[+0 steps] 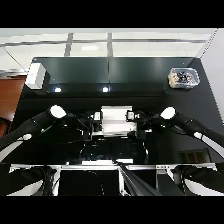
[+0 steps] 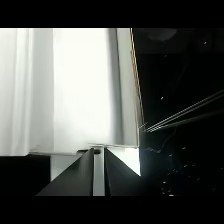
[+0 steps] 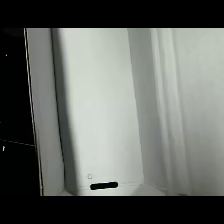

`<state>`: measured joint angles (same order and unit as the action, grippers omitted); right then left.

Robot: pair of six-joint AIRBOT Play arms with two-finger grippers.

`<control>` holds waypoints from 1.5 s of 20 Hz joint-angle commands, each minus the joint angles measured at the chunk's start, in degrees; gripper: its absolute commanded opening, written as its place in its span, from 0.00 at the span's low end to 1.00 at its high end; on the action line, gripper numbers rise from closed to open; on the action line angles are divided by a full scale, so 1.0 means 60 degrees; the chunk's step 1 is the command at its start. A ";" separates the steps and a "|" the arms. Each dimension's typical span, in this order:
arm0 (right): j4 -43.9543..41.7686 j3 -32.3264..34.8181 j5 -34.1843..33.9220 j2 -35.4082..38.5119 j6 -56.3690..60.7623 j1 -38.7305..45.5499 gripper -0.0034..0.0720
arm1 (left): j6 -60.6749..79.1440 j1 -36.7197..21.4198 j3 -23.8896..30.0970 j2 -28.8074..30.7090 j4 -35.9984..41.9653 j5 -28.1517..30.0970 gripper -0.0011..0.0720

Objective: Fold the box and place the chain.

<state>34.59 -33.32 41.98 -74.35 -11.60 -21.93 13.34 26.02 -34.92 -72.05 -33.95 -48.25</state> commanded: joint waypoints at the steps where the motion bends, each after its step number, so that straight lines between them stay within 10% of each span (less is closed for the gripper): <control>1: -0.0011 -0.0004 0.0000 0.0004 0.0000 0.0004 0.10 | 0.0091 0.0047 -0.0011 -0.0095 0.0812 0.0306 0.13; 18: -0.0011 -0.0004 0.0000 0.0004 0.0004 0.0004 0.10 | 0.0259 0.0594 -0.0109 -0.0616 0.1563 0.0707 0.06; 20: -0.0011 -0.0004 0.0000 0.0004 0.0004 0.0004 0.10 | 0.0244 0.0594 -0.0109 -0.0616 0.1563 0.0718 0.43; 22: -0.0011 -0.0004 0.0004 0.0004 0.0004 0.0004 0.10 | 0.0244 0.0594 -0.0109 -0.0612 0.1461 0.0710 0.15; 23: -0.0007 -0.0004 0.0000 0.0004 0.0004 0.0004 0.10 | 0.0240 0.0594 -0.0109 -0.0612 0.1461 0.0710 0.39; 24: -0.0007 -0.0004 0.0000 0.0004 0.0004 0.0004 0.10 | 0.0200 0.0590 -0.0109 -0.0608 0.1450 0.0710 0.38; 25: -0.0011 -0.0004 0.0000 0.0004 0.0004 0.0004 0.10 | 0.0204 0.0586 -0.0117 -0.0561 0.1286 0.0670 0.10; 30: -0.0011 -0.0004 0.0000 0.0004 0.0004 0.0004 0.10 | -0.2903 0.0127 -0.0393 0.1151 -0.2116 -0.0219 0.05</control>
<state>34.52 -33.32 41.95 -74.35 -11.60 -21.93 7.38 28.51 -36.49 -70.52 -34.65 -46.00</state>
